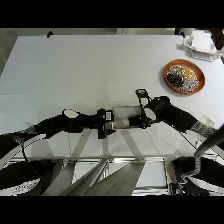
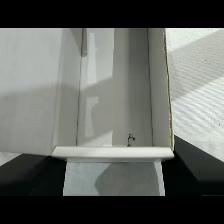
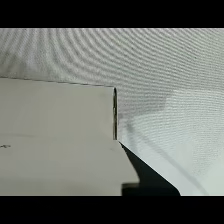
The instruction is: Fold the box and place the chain.
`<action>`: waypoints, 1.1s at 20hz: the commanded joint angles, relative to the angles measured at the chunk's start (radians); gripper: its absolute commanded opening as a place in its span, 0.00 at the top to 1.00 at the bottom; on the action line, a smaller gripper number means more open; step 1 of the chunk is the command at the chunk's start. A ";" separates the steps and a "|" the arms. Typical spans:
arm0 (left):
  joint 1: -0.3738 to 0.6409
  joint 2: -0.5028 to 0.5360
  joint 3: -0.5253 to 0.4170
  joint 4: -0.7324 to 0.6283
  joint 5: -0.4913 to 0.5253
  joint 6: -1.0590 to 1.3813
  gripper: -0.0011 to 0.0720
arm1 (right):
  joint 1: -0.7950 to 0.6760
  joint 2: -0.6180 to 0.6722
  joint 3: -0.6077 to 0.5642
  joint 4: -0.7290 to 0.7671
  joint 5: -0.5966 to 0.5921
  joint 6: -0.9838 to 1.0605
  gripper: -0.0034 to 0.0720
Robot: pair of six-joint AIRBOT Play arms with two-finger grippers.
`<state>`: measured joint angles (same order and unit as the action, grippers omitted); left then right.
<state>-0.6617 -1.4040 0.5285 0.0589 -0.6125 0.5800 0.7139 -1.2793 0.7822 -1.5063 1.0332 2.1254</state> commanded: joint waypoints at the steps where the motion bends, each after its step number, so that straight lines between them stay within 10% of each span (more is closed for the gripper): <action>1: -0.001 0.001 0.000 0.001 0.002 0.002 0.78 | 0.002 -0.001 0.001 0.007 -0.018 -0.005 0.94; 3: -0.001 0.001 0.000 0.001 0.002 0.002 0.78 | 0.002 -0.001 0.001 0.007 -0.027 -0.005 0.90; 5: -0.001 0.001 0.000 0.001 0.002 0.002 0.78 | 0.002 -0.005 0.001 0.007 -0.027 -0.005 0.53; 6: -0.001 0.001 0.000 0.001 0.002 0.002 0.78 | 0.002 -0.008 0.001 0.006 -0.027 -0.004 0.51; 10: -0.001 0.001 0.000 0.001 0.002 0.002 0.78 | 0.002 -0.009 0.001 -0.016 -0.027 0.000 0.73; 11: -0.001 0.001 0.000 0.001 0.002 0.002 0.78 | 0.002 -0.009 0.001 -0.018 -0.027 -0.002 0.94; 15: -0.001 0.001 0.000 0.001 0.002 0.002 0.78 | 0.002 -0.003 0.001 -0.016 -0.015 -0.009 0.94; 16: -0.001 0.001 0.000 0.001 0.002 0.002 0.78 | 0.002 0.006 0.001 -0.016 -0.015 -0.013 0.90; 18: -0.001 0.001 0.000 0.001 0.002 0.002 0.78 | 0.000 0.035 0.001 -0.021 0.005 -0.016 0.38; 22: -0.001 0.001 0.000 0.001 0.002 0.002 0.78 | 0.001 0.084 0.001 -0.066 0.064 -0.040 0.31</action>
<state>-0.6617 -1.4036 0.5289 0.0608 -0.6090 0.5835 0.7147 -1.2259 0.7830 -1.5391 1.0454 2.0983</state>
